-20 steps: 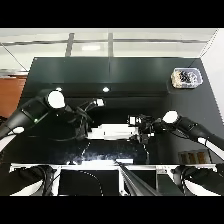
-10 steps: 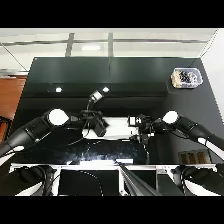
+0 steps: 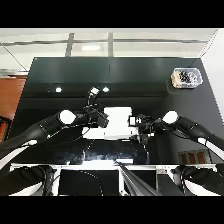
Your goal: Fold the box and place the chain.
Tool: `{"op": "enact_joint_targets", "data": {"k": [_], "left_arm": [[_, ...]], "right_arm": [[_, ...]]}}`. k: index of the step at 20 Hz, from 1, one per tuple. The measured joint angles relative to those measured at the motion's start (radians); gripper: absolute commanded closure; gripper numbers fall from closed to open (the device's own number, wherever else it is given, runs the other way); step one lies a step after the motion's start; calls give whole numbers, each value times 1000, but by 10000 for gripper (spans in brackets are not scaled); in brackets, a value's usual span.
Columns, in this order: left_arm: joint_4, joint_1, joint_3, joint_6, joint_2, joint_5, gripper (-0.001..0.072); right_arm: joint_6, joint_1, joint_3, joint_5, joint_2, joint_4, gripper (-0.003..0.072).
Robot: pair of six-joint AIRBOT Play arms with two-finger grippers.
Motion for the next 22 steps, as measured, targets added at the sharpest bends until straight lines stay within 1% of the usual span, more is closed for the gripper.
{"op": "enact_joint_targets", "data": {"k": [8,11,14,16,18,19,20,21,22], "left_arm": [[22,2,4,4,-45,-63,680],[69,27,43,5,-36,-133,680],[174,98,84,0,15,-224,679],[259,180,96,-5,56,-298,680],[313,278,102,-2,87,-381,666],[334,318,104,32,97,-436,520],[340,344,100,80,104,-493,268],[347,362,89,132,108,-544,129],[354,372,73,191,111,-576,126]], "right_arm": [[-1,0,0,-1,0,0,259],[-1,0,0,-2,0,0,260],[-1,0,0,-2,0,0,259],[-1,0,0,-2,0,0,260],[-1,0,0,-2,0,0,259],[-1,0,0,-1,0,0,259],[0,0,0,-1,0,0,260],[0,0,0,-1,0,0,259],[0,0,0,-1,0,0,260]]}}
